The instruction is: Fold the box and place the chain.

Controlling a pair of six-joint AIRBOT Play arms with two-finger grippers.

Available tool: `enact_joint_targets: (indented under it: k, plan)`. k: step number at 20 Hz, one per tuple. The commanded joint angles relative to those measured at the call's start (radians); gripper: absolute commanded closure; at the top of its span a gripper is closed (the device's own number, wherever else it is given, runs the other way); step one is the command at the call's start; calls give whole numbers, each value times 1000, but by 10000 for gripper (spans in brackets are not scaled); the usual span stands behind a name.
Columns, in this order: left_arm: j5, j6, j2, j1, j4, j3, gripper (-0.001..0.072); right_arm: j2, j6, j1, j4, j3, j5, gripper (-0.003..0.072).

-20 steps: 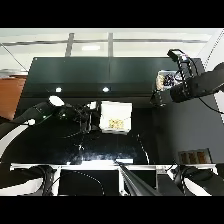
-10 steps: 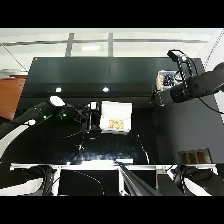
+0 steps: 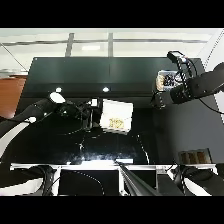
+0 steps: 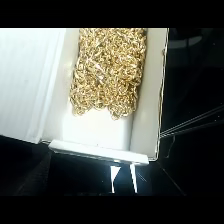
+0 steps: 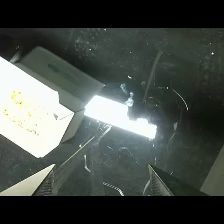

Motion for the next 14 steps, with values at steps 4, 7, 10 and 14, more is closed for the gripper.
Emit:
enact_joint_targets:
  k: [4,7,10,14]
  plan:
    - [-16,10,-12,-33,0,12,-4,0,0,0,0,1,-2,-15]
    - [-30,10,-18,-64,4,12,-4,0,0,0,0,1,-3,-15]
    - [-56,-2,-18,-63,61,12,-4,0,0,0,0,1,-3,-15]
    - [-52,-2,-18,-57,50,12,-4,0,0,0,0,1,-3,-15]
